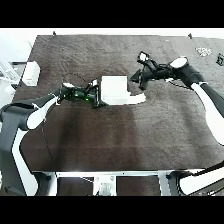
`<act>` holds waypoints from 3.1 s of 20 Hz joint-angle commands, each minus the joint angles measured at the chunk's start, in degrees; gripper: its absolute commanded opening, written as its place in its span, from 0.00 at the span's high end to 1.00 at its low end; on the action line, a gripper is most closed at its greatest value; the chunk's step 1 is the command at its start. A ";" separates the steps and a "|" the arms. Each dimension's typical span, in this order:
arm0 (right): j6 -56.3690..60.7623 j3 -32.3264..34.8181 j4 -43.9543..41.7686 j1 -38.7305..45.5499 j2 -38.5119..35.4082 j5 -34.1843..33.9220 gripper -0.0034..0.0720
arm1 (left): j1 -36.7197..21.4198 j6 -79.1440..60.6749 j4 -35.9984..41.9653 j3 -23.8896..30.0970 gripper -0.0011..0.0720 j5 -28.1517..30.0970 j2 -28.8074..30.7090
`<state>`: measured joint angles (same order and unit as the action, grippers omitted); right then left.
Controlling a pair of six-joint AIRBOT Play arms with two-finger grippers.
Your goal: Fold the box and place the chain.
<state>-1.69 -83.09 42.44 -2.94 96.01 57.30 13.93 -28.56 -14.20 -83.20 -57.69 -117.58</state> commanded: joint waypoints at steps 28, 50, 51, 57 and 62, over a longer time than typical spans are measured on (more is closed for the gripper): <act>-12.50 6.40 -0.50 -5.95 5.44 0.57 0.76 | -0.02 0.04 0.04 -0.02 0.27 0.11 0.04; -15.67 6.38 5.99 -6.27 7.28 0.63 0.53 | -0.02 0.04 0.04 -0.02 0.27 0.07 0.04; -13.90 6.32 6.73 -5.84 7.26 0.66 0.64 | -0.02 0.04 0.04 -0.02 0.27 0.07 0.04; -4.13 6.34 10.38 -2.71 3.17 5.42 0.93 | -0.02 0.04 0.04 -0.02 0.27 0.07 0.04; 9.22 6.34 12.22 0.13 -1.97 8.02 0.94 | -0.02 0.04 0.04 -0.02 0.27 0.09 0.04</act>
<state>-1.87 -76.71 53.58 -4.19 96.62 64.01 13.96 -28.36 -14.00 -83.18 -57.45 -117.58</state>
